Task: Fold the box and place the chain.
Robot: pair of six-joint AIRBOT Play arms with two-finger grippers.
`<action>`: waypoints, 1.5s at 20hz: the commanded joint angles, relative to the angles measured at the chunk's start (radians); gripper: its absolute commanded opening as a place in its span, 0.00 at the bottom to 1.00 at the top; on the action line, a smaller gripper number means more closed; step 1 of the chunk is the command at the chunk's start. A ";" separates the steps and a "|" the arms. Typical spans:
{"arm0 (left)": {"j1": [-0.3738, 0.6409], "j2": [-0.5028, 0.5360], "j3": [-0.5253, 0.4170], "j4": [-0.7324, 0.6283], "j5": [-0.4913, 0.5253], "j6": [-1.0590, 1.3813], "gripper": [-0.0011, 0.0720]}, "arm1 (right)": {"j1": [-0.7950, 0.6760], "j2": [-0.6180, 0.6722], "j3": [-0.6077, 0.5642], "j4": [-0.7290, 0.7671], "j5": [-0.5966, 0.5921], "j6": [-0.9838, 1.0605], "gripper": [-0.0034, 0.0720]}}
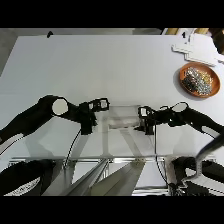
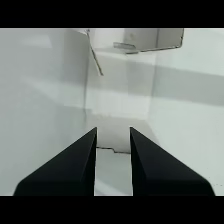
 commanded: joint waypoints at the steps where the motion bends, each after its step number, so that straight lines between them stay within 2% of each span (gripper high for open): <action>1: 0.003 0.014 -0.047 -0.016 0.009 0.213 0.33 | 0.001 -0.001 -0.001 0.000 0.000 0.000 0.50; 3: 0.003 0.012 -0.053 -0.058 0.051 0.279 0.33 | 0.000 -0.001 -0.001 0.000 0.000 0.000 0.50; 6: 0.003 -0.003 -0.053 -0.134 0.146 0.370 0.55 | 0.000 -0.001 -0.001 0.000 0.000 0.000 0.50; 7: 0.000 -0.021 -0.053 -0.158 0.164 0.405 0.59 | 0.001 -0.001 -0.001 0.000 0.000 0.000 0.50; 12: -0.048 -0.107 -0.053 -0.190 0.204 0.490 0.59 | 0.000 -0.001 -0.001 0.000 0.000 0.000 0.50; 15: -0.049 -0.112 -0.053 -0.221 0.239 0.490 0.59 | 0.001 -0.001 -0.001 0.000 0.000 0.000 0.50; 21: -0.062 -0.113 -0.053 -0.264 0.243 0.478 0.57 | 0.000 -0.001 -0.001 0.000 0.000 0.000 0.50; 22: -0.062 -0.113 -0.053 -0.277 0.230 0.479 0.50 | 0.000 -0.001 -0.001 0.000 0.000 0.000 0.50; 23: -0.062 -0.116 -0.053 -0.292 0.217 0.479 0.37 | 0.000 -0.001 -0.001 0.000 0.000 0.000 0.50; 24: -0.062 -0.122 -0.053 -0.307 0.206 0.479 0.28 | 0.000 -0.001 -0.001 0.000 0.000 0.000 0.50; 26: -0.069 -0.132 -0.053 -0.318 0.207 0.479 0.29 | 0.001 -0.001 -0.001 0.000 0.000 0.000 0.50; 30: -0.074 -0.142 -0.053 -0.362 0.270 0.481 0.29 | 0.000 -0.001 -0.001 0.000 0.000 0.000 0.50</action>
